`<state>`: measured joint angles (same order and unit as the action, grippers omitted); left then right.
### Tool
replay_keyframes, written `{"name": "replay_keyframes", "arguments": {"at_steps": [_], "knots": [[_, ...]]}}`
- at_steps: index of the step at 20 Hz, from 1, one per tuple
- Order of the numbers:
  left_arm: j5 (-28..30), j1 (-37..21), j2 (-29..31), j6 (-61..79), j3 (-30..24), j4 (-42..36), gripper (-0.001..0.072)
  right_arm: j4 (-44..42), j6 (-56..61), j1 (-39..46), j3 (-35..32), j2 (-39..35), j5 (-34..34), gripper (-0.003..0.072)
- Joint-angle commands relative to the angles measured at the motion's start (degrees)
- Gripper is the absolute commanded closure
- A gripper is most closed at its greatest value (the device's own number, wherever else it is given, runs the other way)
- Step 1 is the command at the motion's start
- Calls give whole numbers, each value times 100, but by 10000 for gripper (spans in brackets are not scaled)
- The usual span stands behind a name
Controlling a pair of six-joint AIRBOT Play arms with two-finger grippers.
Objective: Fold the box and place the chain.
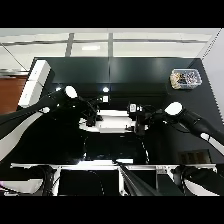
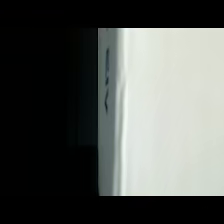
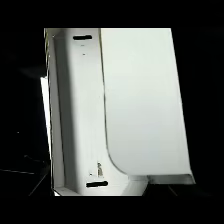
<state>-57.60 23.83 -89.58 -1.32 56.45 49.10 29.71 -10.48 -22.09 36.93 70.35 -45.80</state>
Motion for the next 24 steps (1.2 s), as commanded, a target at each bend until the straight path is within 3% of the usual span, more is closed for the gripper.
{"name": "replay_keyframes", "arguments": {"at_steps": [1,5,24], "knots": [[61,87,66,92,0,122,682,92,46,-44,0,162,-90,-18],[485,214,66,90,-2,118,682,87,63,-42,0,286,109,-18],[284,223,63,68,-2,120,680,466,339,-55,0,605,511,-17]]}}
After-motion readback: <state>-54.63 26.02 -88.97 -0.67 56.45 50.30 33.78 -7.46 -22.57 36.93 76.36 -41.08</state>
